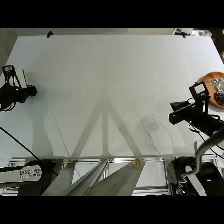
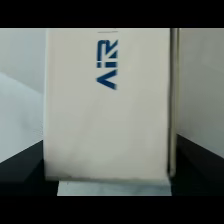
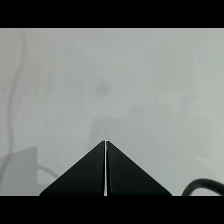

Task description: Fold the box and place the chain.

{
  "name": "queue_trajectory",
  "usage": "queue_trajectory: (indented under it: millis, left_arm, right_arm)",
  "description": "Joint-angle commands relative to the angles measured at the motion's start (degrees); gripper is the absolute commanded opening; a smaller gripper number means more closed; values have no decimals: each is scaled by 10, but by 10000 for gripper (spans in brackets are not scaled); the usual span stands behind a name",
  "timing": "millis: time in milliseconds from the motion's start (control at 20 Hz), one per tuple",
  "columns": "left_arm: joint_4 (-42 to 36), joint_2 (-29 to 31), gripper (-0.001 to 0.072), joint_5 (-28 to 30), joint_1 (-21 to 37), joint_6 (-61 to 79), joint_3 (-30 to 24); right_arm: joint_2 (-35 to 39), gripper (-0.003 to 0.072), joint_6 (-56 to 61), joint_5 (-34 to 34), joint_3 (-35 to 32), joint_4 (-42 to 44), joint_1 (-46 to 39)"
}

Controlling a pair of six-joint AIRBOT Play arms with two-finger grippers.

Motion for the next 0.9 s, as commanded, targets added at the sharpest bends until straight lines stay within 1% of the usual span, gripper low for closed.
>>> queue_trajectory:
  millis: [0,100,250,450,550,750,850]
  left_arm:
    - [17,26,701,-28,0,0,1]
    - [17,44,706,-39,0,2,1]
    - [10,54,706,-38,-1,23,1]
    - [-78,68,706,-39,-3,110,1]
    - [-90,89,705,-38,-16,146,1]
    - [-90,149,701,-45,-56,161,0]
    - [-96,153,702,-35,-73,167,0]
  right_arm:
    - [0,14,0,4,0,0,0]
    - [0,14,0,6,0,0,0]
    - [0,14,0,11,0,0,0]
    - [0,14,0,12,0,0,0]
    - [0,14,0,12,0,0,0]
    - [0,14,0,13,0,0,0]
    - [0,14,0,14,0,0,0]
